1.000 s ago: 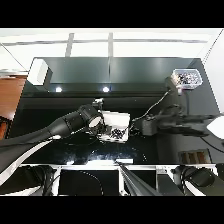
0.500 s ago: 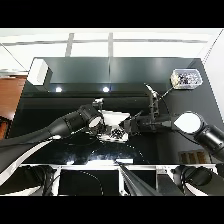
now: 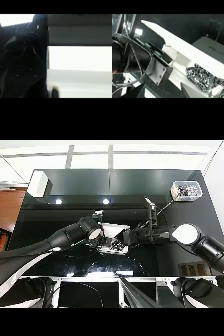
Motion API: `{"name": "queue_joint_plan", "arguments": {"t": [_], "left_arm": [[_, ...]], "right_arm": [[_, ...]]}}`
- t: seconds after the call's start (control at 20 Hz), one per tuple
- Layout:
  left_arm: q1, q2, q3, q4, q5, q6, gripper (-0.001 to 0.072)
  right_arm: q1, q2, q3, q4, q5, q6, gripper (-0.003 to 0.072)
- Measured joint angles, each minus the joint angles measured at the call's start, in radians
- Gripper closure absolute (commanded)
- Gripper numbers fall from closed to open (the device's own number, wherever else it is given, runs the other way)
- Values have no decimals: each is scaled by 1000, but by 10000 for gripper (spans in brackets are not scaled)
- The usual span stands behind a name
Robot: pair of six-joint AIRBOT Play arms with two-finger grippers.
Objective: Fold the box and place the chain.
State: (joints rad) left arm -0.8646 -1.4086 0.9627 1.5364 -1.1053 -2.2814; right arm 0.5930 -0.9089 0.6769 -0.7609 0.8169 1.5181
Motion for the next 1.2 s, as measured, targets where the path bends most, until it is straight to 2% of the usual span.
{"name": "queue_joint_plan", "arguments": {"t": [0.2,0.35,0.45,0.5,0.55,0.65,0.8,1.05,1.2], "left_arm": [[0,0,0,0,0,0,678],[0,0,0,0,0,0,678],[0,0,0,0,0,0,678],[0,0,0,0,0,0,678],[0,0,0,0,0,0,678],[0,0,0,0,0,0,678],[0,0,0,0,0,0,678],[0,0,0,0,0,0,678],[0,0,0,0,0,0,678]], "right_arm": [[-153,35,0,-75,87,3,182],[-325,58,-2,-256,121,24,183],[-437,58,-11,-417,71,70,179],[-486,48,-14,-486,32,98,58],[-537,29,-17,-547,-14,129,-26],[-621,-37,-9,-612,-113,171,-26],[-693,-202,70,-620,-205,205,-24],[-730,-500,290,-523,-228,223,-23],[-735,-620,377,-492,-212,226,-21]]}}
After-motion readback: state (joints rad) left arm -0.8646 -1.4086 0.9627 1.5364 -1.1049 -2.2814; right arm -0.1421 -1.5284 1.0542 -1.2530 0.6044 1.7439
